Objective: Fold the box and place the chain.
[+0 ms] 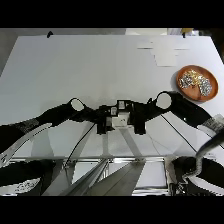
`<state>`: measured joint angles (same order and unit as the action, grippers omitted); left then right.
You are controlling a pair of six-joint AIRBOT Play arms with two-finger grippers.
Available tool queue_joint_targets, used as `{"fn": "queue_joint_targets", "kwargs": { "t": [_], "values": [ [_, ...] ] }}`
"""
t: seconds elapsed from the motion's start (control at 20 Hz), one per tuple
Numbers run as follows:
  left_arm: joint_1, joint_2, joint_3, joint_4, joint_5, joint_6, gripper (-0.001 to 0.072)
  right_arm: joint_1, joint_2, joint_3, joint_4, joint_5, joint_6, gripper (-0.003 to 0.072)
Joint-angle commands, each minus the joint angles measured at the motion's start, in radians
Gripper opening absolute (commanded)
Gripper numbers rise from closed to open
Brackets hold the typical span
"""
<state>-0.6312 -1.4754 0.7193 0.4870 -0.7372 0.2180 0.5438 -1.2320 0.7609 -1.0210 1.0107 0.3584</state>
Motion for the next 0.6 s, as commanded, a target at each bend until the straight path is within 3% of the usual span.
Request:
{"fn": "queue_joint_targets", "kwargs": {
  "t": [0.0,0.35,0.55],
  "values": [
    [0.000,0.000,0.000,-0.001,0.000,-0.001,0.0209,0.000,0.016,-0.001,-0.004,-0.010,0.000,0.0019],
    [0.000,0.001,0.000,-0.001,0.000,-0.001,0.0209,-0.156,0.258,0.000,-0.027,0.011,0.155,0.0019],
    [0.000,0.001,0.000,-0.001,-0.001,-0.001,0.0209,-0.314,0.314,-0.001,-0.293,0.139,0.504,0.0019]
  ]
}}
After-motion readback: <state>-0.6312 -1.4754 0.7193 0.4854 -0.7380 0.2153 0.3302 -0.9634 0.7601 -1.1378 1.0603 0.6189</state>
